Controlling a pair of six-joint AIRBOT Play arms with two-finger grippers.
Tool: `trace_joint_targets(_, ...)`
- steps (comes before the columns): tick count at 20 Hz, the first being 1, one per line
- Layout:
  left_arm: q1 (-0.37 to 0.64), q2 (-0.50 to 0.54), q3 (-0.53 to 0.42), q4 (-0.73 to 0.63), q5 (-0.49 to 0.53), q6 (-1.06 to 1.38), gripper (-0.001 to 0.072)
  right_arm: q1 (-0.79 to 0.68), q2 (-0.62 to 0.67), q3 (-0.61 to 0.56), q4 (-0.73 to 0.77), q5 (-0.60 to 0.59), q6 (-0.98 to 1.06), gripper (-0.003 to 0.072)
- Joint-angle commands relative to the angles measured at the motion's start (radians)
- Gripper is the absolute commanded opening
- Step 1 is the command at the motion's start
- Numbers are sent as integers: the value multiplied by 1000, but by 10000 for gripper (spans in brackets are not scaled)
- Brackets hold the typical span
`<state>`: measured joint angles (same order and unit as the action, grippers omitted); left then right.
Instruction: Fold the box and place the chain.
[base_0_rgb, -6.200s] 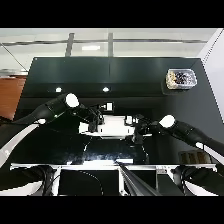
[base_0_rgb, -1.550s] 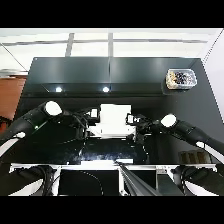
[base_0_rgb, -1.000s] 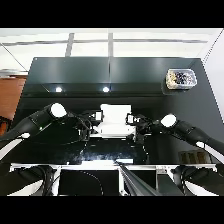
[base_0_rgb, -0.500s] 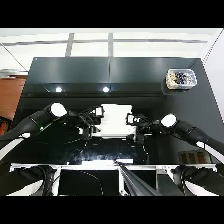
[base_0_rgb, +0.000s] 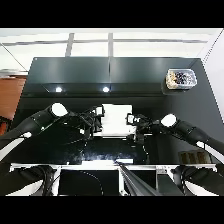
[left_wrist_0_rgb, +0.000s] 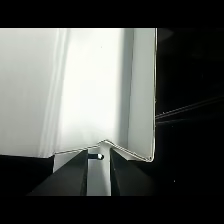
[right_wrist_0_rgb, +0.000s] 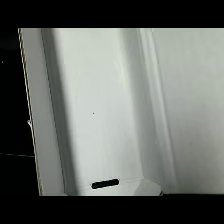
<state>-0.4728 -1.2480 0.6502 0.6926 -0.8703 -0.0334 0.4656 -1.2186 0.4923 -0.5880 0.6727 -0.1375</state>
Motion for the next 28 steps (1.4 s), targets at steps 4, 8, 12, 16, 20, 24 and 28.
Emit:
trace_joint_targets(4,-1,-6,-36,-115,60,0,170,0,0,1,0,0,0,472)
trace_joint_targets(8,-8,-6,-36,-127,63,1,169,0,0,1,0,0,0,472)
trace_joint_targets(12,-36,-7,-44,-115,82,2,170,0,0,1,0,0,0,472)
trace_joint_targets(16,-61,-6,-46,-63,89,-5,169,0,0,1,0,0,0,473)
trace_joint_targets(20,-61,-6,-46,-61,116,-31,190,0,0,1,0,0,0,472)
trace_joint_targets(24,-61,-6,-46,-61,114,-31,250,0,0,1,0,0,0,472)
trace_joint_targets(28,-60,-6,-46,-61,109,-31,401,0,0,1,0,0,0,473)
